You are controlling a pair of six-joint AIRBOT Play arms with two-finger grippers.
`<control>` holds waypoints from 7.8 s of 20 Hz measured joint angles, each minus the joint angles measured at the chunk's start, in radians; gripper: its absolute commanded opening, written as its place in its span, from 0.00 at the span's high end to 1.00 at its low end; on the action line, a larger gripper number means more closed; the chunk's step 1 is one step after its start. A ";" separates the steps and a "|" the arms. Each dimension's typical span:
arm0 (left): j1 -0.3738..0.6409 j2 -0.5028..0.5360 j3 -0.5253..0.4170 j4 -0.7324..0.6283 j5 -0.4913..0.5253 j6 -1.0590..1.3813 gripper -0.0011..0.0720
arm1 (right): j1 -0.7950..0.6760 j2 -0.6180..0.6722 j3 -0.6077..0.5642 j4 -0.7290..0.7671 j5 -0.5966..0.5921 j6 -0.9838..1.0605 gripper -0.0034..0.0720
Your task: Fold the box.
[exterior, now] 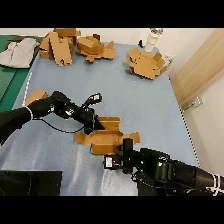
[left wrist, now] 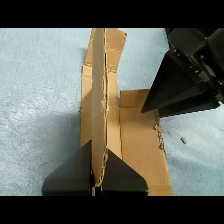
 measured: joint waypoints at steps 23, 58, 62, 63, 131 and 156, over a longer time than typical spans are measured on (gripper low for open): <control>0.000 0.000 0.000 0.000 0.000 0.000 0.97 | -0.127 0.016 0.039 -0.124 -0.109 0.003 0.35; 0.001 0.000 0.000 -0.007 0.042 0.011 0.97 | -0.188 0.005 0.045 -0.027 -0.093 0.051 0.00; 0.001 0.000 0.000 -0.007 0.039 0.011 0.97 | -0.226 0.008 0.048 -0.033 -0.067 0.105 0.00; 0.001 0.000 0.000 -0.007 0.039 0.011 0.97 | -0.245 0.008 0.048 -0.024 -0.068 0.105 0.00; 0.001 0.000 0.000 -0.009 0.026 0.011 0.97 | -0.805 -0.448 0.239 1.143 0.147 -1.553 0.01; 0.000 0.000 0.000 -0.035 0.046 0.023 0.97 | -0.803 -0.407 0.237 1.126 0.199 -1.521 0.34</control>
